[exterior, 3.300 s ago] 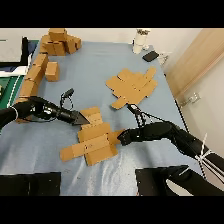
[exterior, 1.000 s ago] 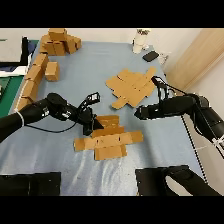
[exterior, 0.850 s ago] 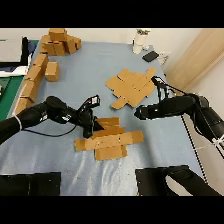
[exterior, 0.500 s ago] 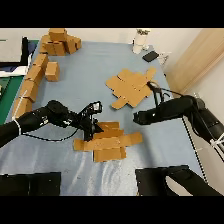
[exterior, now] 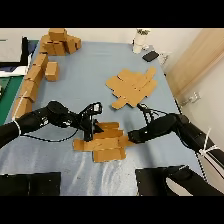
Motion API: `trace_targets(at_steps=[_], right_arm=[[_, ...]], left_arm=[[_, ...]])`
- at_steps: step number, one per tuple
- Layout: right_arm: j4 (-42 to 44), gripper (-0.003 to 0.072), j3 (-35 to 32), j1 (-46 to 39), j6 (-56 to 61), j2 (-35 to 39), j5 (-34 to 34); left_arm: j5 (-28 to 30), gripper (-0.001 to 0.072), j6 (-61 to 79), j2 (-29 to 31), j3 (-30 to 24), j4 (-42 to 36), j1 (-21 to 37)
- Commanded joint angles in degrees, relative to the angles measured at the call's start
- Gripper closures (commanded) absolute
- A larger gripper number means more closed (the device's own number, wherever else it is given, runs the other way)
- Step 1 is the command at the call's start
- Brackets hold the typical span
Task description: Fold the box.
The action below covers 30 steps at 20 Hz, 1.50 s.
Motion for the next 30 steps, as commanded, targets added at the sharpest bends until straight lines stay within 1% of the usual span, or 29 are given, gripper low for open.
trace_targets(at_steps=[1, 7, 11, 14, 16, 19, 26, 30], right_arm=[[-1.11, 0.068, -3.04, 0.42, 0.24, -0.04, 5.27], [-2.1, 0.068, -3.34, 0.42, 0.44, -0.02, 5.81], [-6.36, 0.0681, -3.37, 0.42, 3.15, -0.04, 6.03], [-6.71, 0.068, -3.89, 0.42, 3.45, -0.04, 6.47], [-6.25, 0.068, -3.91, 0.42, 3.43, 0.09, 6.14], [-5.11, 0.068, -3.41, 0.42, 3.48, 1.29, 6.27], [-2.95, 0.068, -2.62, 0.42, 3.98, 5.14, 6.86], [-1.46, 0.068, -2.62, 0.42, 3.72, 5.2, 6.56]], left_arm=[[-0.11, 0.0701, -0.17, 0.0, -0.04, 0.13, -0.07], [-0.5, 0.0701, -0.13, 0.0, -0.04, 0.17, -0.07], [-0.5, 0.0701, -0.11, 0.0, -0.04, 0.35, -0.07], [-0.5, 0.0701, -0.11, 0.0, -0.04, 0.37, -0.07], [-0.66, 0.07, -0.13, 0.0, -0.04, 0.57, -0.07], [-2.58, 0.0701, -0.09, 0.0, -0.04, 1.01, -0.37], [-1.86, 0.07, -0.09, 0.0, -0.04, 2.29, -0.76], [-1.77, 0.0699, -0.11, 0.0, -0.04, 2.29, -0.7]])
